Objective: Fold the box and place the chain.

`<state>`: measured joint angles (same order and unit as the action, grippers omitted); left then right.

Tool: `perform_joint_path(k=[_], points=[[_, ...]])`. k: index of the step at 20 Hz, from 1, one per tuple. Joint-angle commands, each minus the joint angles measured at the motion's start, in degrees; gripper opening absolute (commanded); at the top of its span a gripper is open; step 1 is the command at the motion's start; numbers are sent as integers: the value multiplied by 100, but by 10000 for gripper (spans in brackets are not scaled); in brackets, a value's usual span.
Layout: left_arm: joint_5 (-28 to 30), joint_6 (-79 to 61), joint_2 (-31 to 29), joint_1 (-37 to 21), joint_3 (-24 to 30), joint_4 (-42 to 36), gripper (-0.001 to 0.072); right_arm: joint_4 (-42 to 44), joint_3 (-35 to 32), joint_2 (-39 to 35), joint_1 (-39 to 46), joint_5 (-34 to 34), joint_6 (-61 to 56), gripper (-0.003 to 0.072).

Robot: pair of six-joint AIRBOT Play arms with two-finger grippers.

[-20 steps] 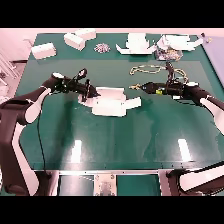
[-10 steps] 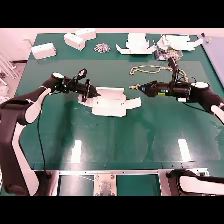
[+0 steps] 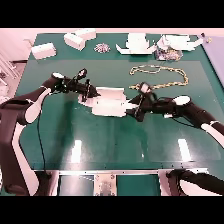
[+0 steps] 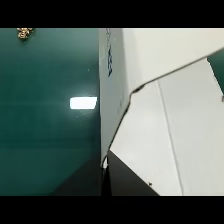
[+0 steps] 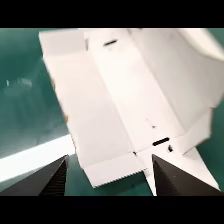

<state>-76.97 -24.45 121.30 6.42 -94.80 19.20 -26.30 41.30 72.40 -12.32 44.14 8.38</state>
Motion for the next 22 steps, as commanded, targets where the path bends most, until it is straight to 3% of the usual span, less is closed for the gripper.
perform_joint_path(k=[1, 12, 22], points=[[0, 0, -4, -4, -2, -4, 19, -1016, -66, 105, -662, -1005, 286, 616], [0, 0, -4, -4, -2, -11, 19, -1082, -63, 485, -1128, -1502, 590, 617], [-4, 0, -4, -4, -2, -13, 19, -664, -55, 632, -1366, -3042, 577, 617]])
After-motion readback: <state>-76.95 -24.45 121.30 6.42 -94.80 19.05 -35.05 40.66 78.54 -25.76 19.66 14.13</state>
